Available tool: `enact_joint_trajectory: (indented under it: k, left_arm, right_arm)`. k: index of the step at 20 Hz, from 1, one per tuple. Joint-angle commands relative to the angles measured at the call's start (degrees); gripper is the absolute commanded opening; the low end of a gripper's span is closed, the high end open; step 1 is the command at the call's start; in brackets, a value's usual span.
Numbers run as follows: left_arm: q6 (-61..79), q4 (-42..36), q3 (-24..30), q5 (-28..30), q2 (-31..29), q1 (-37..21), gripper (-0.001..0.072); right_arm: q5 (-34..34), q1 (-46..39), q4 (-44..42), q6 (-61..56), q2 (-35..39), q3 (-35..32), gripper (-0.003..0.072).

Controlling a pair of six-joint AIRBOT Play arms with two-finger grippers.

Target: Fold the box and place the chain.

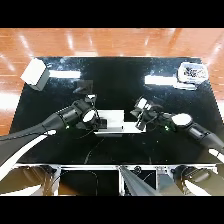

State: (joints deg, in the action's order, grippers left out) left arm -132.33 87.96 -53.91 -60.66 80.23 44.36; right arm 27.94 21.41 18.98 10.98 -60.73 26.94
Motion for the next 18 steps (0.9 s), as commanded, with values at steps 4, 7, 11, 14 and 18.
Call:
enact_joint_trajectory:
  k: [4,7,11,14,18]
  left_arm:
    - [-0.04,0.04,-0.02,0.59,0.04,-0.02,0.0021]
    - [-0.04,0.04,-0.02,0.57,0.04,0.00,0.0021]
    - [0.90,0.02,-0.02,0.42,0.04,0.00,0.0021]
    - [0.92,-0.04,-0.02,0.90,0.07,0.00,0.0021]
    - [0.96,-0.09,-0.02,0.63,0.07,0.00,0.0021]
  right_arm:
    - [28.13,-15.56,1.62,-32.41,1.42,0.02,0.0044]
    - [34.95,-22.03,4.15,-57.18,2.01,2.14,0.0044]
    - [38.12,-28.55,38.60,-92.11,2.08,6.12,0.0045]
    - [40.76,-28.79,48.76,-101.63,1.88,5.68,0.0045]
    - [39.08,-27.78,42.14,-99.30,-1.97,4.98,0.0045]
